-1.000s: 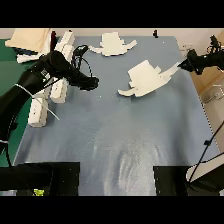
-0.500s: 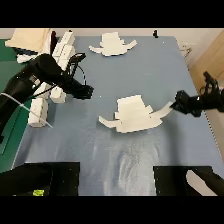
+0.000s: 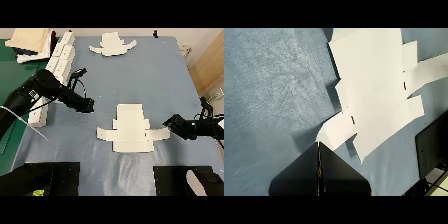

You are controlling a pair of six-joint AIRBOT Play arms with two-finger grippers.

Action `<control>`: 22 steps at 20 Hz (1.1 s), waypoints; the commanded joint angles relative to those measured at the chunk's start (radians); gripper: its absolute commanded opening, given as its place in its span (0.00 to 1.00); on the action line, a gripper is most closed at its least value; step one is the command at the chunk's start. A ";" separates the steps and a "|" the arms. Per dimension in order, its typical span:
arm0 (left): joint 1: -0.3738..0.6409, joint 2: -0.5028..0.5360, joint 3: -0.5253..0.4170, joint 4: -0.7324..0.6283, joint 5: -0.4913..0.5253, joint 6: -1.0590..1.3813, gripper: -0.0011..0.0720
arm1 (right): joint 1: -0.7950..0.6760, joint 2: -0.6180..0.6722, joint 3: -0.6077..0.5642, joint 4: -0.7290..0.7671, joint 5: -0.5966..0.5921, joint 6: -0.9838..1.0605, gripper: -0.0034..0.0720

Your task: Fold the box.

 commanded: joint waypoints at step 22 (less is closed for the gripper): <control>0.001 0.003 -0.010 -0.043 -0.001 -0.007 0.04 | 0.001 -0.620 0.166 0.334 0.277 -0.681 0.05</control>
